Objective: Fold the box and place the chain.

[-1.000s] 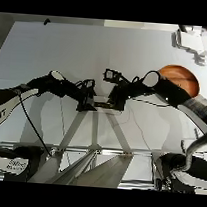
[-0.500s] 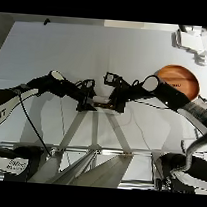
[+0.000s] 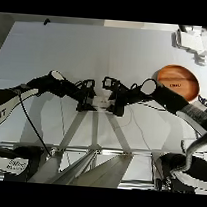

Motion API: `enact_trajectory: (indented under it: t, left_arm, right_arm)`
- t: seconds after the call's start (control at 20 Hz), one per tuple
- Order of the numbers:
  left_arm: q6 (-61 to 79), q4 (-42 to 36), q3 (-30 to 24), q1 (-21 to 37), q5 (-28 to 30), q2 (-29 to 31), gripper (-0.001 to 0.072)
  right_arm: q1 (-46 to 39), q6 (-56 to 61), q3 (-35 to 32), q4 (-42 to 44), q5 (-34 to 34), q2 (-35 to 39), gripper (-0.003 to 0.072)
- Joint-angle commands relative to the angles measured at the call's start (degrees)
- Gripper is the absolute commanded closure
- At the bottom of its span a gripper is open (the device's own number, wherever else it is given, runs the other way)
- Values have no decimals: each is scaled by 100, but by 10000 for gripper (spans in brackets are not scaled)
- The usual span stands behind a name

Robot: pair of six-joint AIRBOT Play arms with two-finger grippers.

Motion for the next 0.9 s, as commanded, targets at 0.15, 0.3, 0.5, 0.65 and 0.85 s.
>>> enact_trajectory:
  t: [0.15,0.3,0.5,0.65,0.85]
  left_arm:
    - [-2,0,2,0,4,0,595]
    - [-2,0,2,0,4,0,595]
    - [-2,0,2,0,4,0,595]
    - [-2,0,2,0,2,0,595]
    - [-2,0,2,0,2,0,595]
  right_arm:
    - [-22,249,0,378,17,629,172]
    - [-439,481,0,1600,197,531,657]
    - [-979,1360,-2,2562,555,101,676]
    - [-918,1451,-44,2535,918,-345,677]
    - [-820,1788,-168,2417,697,-741,677]
